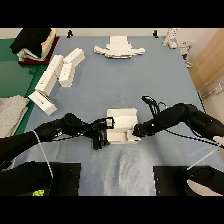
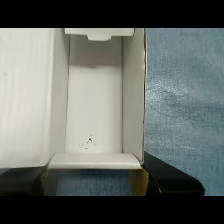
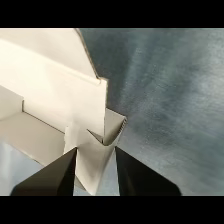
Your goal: Fold the box.
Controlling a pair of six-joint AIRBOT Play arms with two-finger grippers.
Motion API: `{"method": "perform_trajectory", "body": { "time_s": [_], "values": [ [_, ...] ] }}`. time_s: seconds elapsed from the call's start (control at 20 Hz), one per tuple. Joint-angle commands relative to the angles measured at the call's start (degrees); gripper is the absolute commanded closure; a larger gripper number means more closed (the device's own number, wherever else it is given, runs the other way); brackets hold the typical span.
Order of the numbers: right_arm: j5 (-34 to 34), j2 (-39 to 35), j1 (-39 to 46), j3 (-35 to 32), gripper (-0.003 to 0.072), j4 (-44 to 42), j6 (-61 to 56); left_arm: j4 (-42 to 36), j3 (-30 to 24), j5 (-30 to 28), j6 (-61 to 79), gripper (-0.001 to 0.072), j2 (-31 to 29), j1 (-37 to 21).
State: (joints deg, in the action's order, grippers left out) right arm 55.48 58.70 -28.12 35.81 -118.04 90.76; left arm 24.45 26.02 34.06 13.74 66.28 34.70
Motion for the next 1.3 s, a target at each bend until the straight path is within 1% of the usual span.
{"method": "perform_trajectory", "body": {
  "time_s": [0.0,0.1,0.3,0.4,0.55,0.75,0.85,0.9,0.95,1.0,1.05,1.1,1.25],
  "values": [
    [-0.6,2.5,-7.8,4.4,0.0334,13.3,-17.7,0.0,0.0,0.0,0.0,0.0227,0.0,0.0],
    [1.5,4.1,-11.2,6.6,0.0334,18.9,-25.9,0.0,0.0,0.0,0.0,0.0227,0.0,0.0],
    [6.2,7.4,-16.3,8.9,0.0334,28.5,-38.1,0.0,0.0,0.0,0.0,0.0227,0.0,0.0],
    [8.1,8.9,-16.7,9.4,0.0334,29.1,-41.0,0.0,0.0,0.0,0.0,0.0228,0.0,0.0],
    [7.8,10.2,-17.0,9.6,0.0334,29.1,-42.9,0.0,0.0,0.0,0.0,0.0228,0.0,0.0],
    [5.7,10.9,-17.7,10.2,0.0335,29.2,-44.8,0.0,0.0,0.0,0.0,0.0227,0.0,0.0],
    [5.4,11.1,-18.0,10.3,0.0387,29.0,-45.2,0.0,0.0,0.0,0.0,0.0227,0.0,0.0],
    [5.4,11.3,-18.0,10.4,0.0387,29.1,-45.7,0.0,0.0,0.0,0.0,0.0227,0.0,0.0],
    [5.4,11.5,-18.0,10.4,0.0407,29.1,-46.0,0.0,0.0,0.0,0.0,0.0227,0.0,0.0],
    [5.4,11.7,-18.0,10.6,0.0487,29.1,-46.2,0.0,0.0,0.0,0.0,0.0227,0.0,0.0],
    [5.4,11.9,-18.0,10.6,0.0615,29.1,-46.2,0.0,0.0,0.0,0.0,0.0228,0.0,0.0],
    [5.4,12.1,-18.0,10.6,0.0678,28.9,-46.2,0.0,0.0,0.0,0.0,0.0227,0.0,0.0],
    [5.4,12.1,-18.1,10.6,0.0685,28.7,-46.2,0.0,0.0,0.0,0.0,0.0227,0.0,0.0]
  ]
}}
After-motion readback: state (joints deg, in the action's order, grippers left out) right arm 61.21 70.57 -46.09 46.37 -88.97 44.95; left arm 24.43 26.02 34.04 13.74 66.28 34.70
